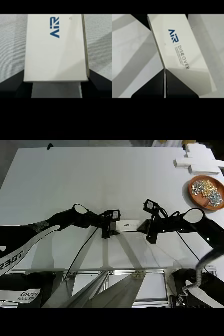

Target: Fold the box and place the chain.

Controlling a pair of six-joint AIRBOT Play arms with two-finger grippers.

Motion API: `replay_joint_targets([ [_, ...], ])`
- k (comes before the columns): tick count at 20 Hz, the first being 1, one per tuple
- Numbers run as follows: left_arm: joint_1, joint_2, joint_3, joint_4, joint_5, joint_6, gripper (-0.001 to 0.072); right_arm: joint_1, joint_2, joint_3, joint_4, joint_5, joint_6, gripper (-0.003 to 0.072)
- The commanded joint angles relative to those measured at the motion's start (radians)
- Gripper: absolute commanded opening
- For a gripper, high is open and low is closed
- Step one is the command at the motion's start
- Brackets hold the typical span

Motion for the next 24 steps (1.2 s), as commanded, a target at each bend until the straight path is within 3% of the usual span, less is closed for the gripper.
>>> replay_joint_targets([
  [1,-0.001,0.0,0.0,0.001,0.0,0.0,0.0039,0.002,-0.011,-0.015,-0.011,-0.008,-0.003,0.0014],
  [7,-0.001,0.0,0.0,0.0,0.0,0.0,0.0039,0.002,-0.027,-0.032,-0.042,-0.035,0.008,0.0014],
  [11,-0.001,0.0,0.0,0.0,0.0,0.0,0.0039,0.002,0.037,-0.032,0.058,-0.016,-0.062,0.0014],
  [24,-0.001,0.0,0.0,0.0,0.0,0.0,0.0039,0.001,0.017,-0.038,-0.07,-0.05,0.033,0.0014],
])
